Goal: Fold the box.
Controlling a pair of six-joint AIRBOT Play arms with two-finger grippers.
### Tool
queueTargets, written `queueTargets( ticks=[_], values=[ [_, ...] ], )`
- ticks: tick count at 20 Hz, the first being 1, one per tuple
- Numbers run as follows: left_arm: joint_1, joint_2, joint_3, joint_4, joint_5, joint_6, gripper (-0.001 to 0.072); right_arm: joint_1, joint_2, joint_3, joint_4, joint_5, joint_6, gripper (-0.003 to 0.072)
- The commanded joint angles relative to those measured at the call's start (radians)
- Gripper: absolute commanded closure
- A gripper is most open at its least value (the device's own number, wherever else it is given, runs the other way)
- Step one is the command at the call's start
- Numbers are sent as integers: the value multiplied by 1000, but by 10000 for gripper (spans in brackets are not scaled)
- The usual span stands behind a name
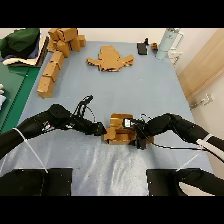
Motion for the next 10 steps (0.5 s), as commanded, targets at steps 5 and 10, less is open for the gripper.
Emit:
queueTargets(
  ticks=[5, 10],
  values=[
    [-37, -26, 2, -61, 101, -3, 306, 0, 1, 0, 0, 0, 0, 139],
    [-123, -26, 43, 125, 133, -183, 308, 0, 1, 0, 0, 0, 0, 139]
  ],
)
